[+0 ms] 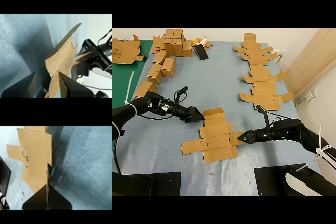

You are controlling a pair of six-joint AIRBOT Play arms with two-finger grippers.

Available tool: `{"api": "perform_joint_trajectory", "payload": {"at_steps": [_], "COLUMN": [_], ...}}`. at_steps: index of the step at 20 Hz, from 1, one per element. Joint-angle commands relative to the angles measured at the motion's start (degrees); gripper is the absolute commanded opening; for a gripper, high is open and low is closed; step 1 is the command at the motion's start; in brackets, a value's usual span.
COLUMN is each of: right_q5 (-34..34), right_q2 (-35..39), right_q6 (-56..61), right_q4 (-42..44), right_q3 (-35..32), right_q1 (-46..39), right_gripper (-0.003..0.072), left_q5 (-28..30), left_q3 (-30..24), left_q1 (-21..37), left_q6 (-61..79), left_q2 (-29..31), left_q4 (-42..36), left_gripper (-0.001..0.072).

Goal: Fold the box.

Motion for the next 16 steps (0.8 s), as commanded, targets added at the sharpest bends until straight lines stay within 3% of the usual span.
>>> {"api": "perform_joint_trajectory", "payload": {"at_steps": [1, 6, 13, 14, 15, 16], "right_q5": [0.3, 0.6, 1.0, 1.0, 1.0, 1.0], "right_q2": [0.0, 0.0, 0.0, 0.0, 0.0, 0.0], "right_q6": [-1.3, -1.3, -1.2, -1.2, -1.2, -1.2], "right_q4": [0.7, 0.7, 0.6, 0.6, 0.6, 0.6], "right_q3": [-0.3, -0.3, -0.3, -0.3, -0.3, -0.3], "right_q1": [0.1, 0.1, 0.1, 0.1, 0.1, 0.1], "right_gripper": [0.0002, 0.0002, 0.0003, 0.0003, 0.0002, 0.0002], "left_q5": [0.9, -1.9, -7.0, -7.4, -7.7, -7.7], "left_q3": [2.1, 5.5, 5.6, 5.6, 5.6, 5.6], "left_q1": [-2.3, -6.6, -6.7, -6.7, -6.7, -6.7], "left_q6": [1.0, 1.1, 2.7, 3.5, 4.2, 4.5], "left_q2": [-2.6, -4.8, -4.9, -4.9, -4.9, -4.9], "left_q4": [-1.4, -2.7, -2.9, -2.9, -2.9, -2.9], "left_gripper": [0.0435, 0.0408, 0.0394, 0.0228, 0.0169, 0.0167]}}
